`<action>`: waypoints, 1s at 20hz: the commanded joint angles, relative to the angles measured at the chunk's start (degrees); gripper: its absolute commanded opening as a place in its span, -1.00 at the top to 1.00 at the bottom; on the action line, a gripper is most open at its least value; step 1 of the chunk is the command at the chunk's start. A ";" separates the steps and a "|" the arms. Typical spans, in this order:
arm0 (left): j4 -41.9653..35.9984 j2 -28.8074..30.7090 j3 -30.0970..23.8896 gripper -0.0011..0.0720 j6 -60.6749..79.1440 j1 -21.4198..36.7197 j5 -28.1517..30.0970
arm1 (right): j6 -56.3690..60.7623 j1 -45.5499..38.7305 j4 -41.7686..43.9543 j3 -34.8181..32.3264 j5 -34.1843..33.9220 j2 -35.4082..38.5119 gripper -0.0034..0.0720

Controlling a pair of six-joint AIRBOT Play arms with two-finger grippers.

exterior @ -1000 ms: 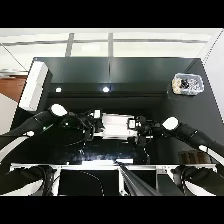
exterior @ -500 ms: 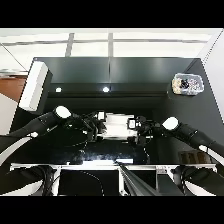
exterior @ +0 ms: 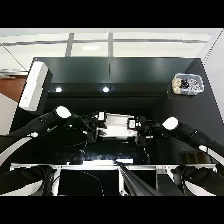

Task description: Fold the box and place the chain.

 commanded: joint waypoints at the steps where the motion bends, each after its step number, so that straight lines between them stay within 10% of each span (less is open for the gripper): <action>1: 0.09 0.02 -0.02 -0.17 0.09 0.00 -0.31 | 0.04 0.07 0.02 -0.04 0.00 0.00 -0.34; 4: 4.55 1.29 0.70 0.89 -1.97 0.72 -0.11 | 0.04 0.07 0.02 -0.04 0.00 0.00 -0.34; 11: 9.38 12.37 0.98 0.89 -37.11 19.50 -4.94 | 0.04 0.07 0.02 -0.04 0.00 0.00 -0.35; 16: 9.68 8.85 0.87 0.89 -61.79 39.67 -19.67 | 0.04 0.07 0.02 -0.04 0.00 0.00 -0.35; 20: 7.67 3.91 -4.50 0.89 -70.10 39.69 -20.35 | 0.04 0.07 0.02 -0.04 0.00 0.00 -0.35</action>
